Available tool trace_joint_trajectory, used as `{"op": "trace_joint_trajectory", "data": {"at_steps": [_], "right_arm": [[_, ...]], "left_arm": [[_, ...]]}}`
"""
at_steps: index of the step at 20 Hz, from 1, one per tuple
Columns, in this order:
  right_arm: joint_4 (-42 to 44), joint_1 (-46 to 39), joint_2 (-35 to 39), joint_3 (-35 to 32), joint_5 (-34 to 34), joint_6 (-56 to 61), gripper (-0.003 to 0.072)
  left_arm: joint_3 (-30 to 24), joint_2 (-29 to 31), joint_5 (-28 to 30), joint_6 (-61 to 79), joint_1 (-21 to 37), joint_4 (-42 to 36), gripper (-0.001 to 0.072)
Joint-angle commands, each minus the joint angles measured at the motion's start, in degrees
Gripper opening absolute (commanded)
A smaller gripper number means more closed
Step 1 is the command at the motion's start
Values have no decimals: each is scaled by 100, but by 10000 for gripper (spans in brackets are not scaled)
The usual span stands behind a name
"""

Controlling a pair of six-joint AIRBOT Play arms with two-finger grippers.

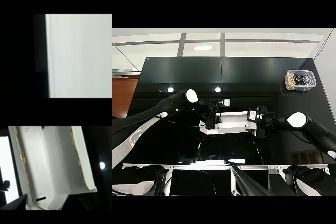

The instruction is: Fold the box and place the chain.

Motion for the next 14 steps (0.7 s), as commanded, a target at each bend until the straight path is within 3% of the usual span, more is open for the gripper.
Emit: {"op": "trace_joint_trajectory", "data": {"at_steps": [1,5,14], "right_arm": [[520,-33,-39,-7,2,-448,696],[999,-2,-341,-13,627,-649,696],[688,96,-916,-70,-37,-1067,696]], "left_arm": [[4,4,-28,0,-4,-11,25],[4,4,-31,0,-4,-9,25],[4,4,-9,0,-7,-9,26]]}}
